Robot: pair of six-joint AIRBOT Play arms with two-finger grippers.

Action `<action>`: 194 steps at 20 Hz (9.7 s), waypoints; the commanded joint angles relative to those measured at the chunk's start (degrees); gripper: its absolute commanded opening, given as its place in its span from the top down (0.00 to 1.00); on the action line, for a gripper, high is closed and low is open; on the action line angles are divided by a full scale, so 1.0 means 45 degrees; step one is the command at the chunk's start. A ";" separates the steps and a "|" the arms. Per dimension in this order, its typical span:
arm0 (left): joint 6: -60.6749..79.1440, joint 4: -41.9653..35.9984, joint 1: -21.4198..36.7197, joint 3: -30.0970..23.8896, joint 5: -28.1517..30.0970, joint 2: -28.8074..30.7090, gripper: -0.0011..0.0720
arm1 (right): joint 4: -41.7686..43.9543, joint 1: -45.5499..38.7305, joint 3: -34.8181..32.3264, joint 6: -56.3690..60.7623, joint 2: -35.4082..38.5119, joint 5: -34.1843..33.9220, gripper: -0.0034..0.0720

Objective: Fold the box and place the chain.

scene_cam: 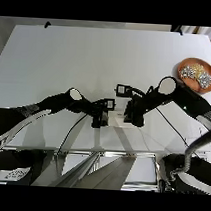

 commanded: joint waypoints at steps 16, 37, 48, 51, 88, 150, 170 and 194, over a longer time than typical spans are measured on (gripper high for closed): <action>0.0005 0.0000 0.0005 0.0000 0.0005 0.0010 0.53 | -0.0141 0.0005 0.0005 0.0515 0.0010 -0.0942 0.67; 0.0000 0.0000 0.0005 0.0000 0.0005 0.0005 0.53 | -0.0325 0.0005 0.0005 0.0733 0.0029 -0.1069 0.85; 0.0005 0.0000 0.0005 0.0000 0.0005 0.0010 0.53 | -0.0835 0.0010 -0.0063 0.0942 0.0369 -0.1263 0.85; 0.0005 0.0005 0.0005 0.0000 0.0005 0.0010 0.53 | -0.0850 0.0010 -0.0068 0.0937 0.0350 -0.1311 0.85; 0.0005 0.0000 0.0005 0.0000 0.0005 0.0005 0.53 | 0.0772 -0.0097 -0.0641 0.0617 0.2472 -0.1370 0.94; 0.0005 0.0000 0.0005 0.0000 0.0005 0.0005 0.53 | 0.6436 -0.2652 -0.4653 -0.3808 0.2021 -0.1943 0.94; 0.0005 0.0000 0.0005 0.0000 0.0005 0.0005 0.53 | 0.4182 -0.5484 -0.5994 -0.2380 0.1797 -0.1763 0.94; 0.0000 0.0000 0.0005 0.0005 0.0005 0.0010 0.53 | -0.6339 -0.5508 -0.1039 0.9131 0.4381 -0.0957 0.93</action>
